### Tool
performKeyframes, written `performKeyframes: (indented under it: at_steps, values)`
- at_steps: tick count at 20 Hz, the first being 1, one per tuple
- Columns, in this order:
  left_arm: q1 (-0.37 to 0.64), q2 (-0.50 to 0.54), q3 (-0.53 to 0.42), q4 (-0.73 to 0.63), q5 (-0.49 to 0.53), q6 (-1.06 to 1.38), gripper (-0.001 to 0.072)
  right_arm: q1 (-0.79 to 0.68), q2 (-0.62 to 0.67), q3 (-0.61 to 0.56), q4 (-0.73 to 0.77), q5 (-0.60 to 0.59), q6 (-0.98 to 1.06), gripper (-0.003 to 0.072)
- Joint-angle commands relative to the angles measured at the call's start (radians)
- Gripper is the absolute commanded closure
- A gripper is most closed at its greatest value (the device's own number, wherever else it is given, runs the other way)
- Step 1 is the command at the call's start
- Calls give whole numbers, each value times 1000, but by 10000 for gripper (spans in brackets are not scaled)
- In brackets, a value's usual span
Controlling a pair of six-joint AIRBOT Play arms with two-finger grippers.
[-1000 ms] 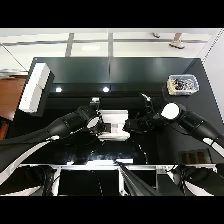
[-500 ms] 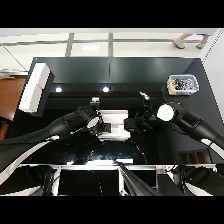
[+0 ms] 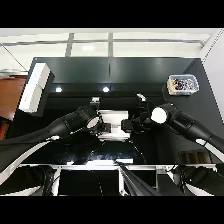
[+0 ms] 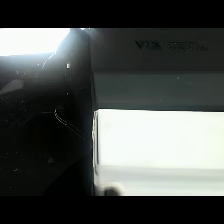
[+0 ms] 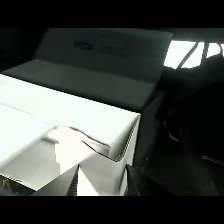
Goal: Fold the box and place the chain.
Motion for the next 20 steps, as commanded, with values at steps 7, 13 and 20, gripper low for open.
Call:
performKeyframes:
  at_steps: [7,13,20]
  values:
    - [-1,0,0,-1,1,0,680,86,-62,47,-128,8,134,345]
    - [-1,0,0,0,1,0,680,106,-74,70,-195,17,176,432]
    - [0,0,0,0,1,0,680,127,-141,128,-228,59,195,432]
